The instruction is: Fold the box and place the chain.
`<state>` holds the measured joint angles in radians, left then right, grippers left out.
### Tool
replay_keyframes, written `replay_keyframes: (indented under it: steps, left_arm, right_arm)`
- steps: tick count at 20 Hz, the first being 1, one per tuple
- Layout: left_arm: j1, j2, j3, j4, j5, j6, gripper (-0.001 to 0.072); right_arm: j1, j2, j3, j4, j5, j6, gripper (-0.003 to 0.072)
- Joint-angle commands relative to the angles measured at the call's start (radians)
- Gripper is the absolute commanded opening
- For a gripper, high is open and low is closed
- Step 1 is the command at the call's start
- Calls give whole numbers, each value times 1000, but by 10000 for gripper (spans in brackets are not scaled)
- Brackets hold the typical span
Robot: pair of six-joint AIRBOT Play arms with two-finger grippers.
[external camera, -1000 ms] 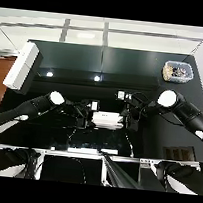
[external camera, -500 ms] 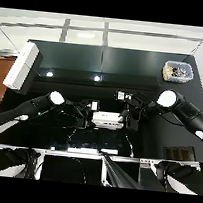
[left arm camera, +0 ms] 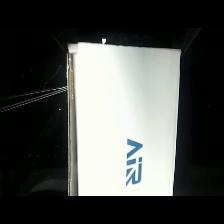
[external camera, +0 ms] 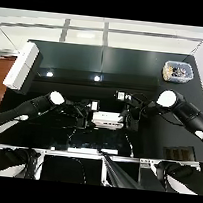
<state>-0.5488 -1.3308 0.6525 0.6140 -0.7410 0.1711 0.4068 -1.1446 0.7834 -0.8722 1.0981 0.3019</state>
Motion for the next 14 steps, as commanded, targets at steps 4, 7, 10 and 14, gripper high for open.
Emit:
replay_keyframes:
  steps: [4,7,10,14]
  left_arm:
    - [0,-1,-1,0,0,0,443]
    - [0,-1,-1,0,0,0,443]
    - [0,-1,-1,0,0,0,442]
    - [0,-1,-1,0,0,0,442]
  right_arm:
    - [0,-7,0,-5,4,1,275]
    - [0,-11,0,-5,5,1,276]
    - [0,-14,-1,-20,5,2,276]
    - [1,-14,-8,-18,1,1,277]
